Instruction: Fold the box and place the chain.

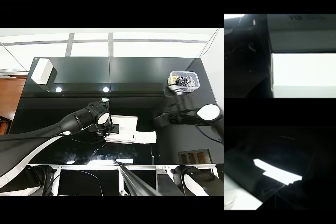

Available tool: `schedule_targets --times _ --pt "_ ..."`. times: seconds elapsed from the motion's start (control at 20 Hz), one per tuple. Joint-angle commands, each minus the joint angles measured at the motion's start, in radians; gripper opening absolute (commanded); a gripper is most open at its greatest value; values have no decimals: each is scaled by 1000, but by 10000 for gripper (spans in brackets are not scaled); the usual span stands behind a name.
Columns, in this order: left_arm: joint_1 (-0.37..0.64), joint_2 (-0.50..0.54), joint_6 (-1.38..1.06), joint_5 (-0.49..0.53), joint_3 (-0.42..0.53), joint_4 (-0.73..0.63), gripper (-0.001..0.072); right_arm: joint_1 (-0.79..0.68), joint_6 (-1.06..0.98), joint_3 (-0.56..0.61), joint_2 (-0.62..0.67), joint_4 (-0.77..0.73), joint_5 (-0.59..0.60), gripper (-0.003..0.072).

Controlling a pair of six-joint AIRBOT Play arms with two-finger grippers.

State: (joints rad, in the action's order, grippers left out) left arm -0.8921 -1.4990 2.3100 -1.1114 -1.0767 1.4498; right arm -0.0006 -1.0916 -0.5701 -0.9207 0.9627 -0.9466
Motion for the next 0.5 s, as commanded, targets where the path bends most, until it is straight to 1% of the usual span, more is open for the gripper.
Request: schedule_targets --times 0.0,0.05,0.1,0.15,0.25,0.3,0.35,0.45 --pt "1 0 2 -1 0 0 24 -192 -418 47 17 83 -79 11" --pt "1 0 2 -2 0 0 24 -193 -415 70 13 73 -97 11" --pt "0 0 2 -1 0 0 24 -190 -371 85 -2 40 -130 12" --pt "1 0 2 -1 0 0 24 -190 -304 92 -33 6 -186 11" --pt "1 0 2 4 0 1 24 -188 -269 111 -117 -48 -276 12" --pt "1 0 2 4 0 0 24 -183 -220 116 -163 -97 -314 11" --pt "1 0 2 4 0 0 24 -169 -163 116 -201 -150 -342 11" --pt "2 0 2 4 0 0 24 -119 -120 116 -261 -224 -331 12"
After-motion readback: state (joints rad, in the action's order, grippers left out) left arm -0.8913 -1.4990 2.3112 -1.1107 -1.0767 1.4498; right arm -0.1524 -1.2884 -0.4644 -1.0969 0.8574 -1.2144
